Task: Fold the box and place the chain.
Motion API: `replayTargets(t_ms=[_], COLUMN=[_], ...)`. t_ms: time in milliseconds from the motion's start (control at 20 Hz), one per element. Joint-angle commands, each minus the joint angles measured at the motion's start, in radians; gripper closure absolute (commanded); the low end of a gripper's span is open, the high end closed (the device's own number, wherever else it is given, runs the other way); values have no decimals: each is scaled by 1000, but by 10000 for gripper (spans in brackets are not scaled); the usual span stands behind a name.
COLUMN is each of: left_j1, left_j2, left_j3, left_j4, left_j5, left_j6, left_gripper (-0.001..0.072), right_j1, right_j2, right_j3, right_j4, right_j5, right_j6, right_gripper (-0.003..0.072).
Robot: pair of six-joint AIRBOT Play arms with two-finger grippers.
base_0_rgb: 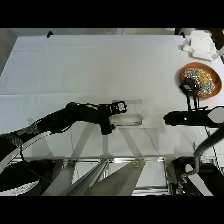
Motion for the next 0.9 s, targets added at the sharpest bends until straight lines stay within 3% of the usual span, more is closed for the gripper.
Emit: replayTargets(t_ms=[0, 350, 550, 850], left_j1=[0, 0, 0, 0], left_j2=[0, 0, 0, 0], left_j3=[1, 1, 1, 1], left_j4=[1, 0, 1, 0], left_j5=[1, 1, 1, 1], left_j6=[0, 0, 0, 0], left_gripper=[313, 313, 313, 313], right_j1=[-56, -56, -56, 30], right_j2=[-77, -274, -319, -336], right_j3=[0, 0, 0, 0], right_j4=[-35, 94, 343, 352], right_j5=[31, 16, 11, -50], right_j6=[125, -25, -242, -258], right_gripper=[666, 666, 666, 666])
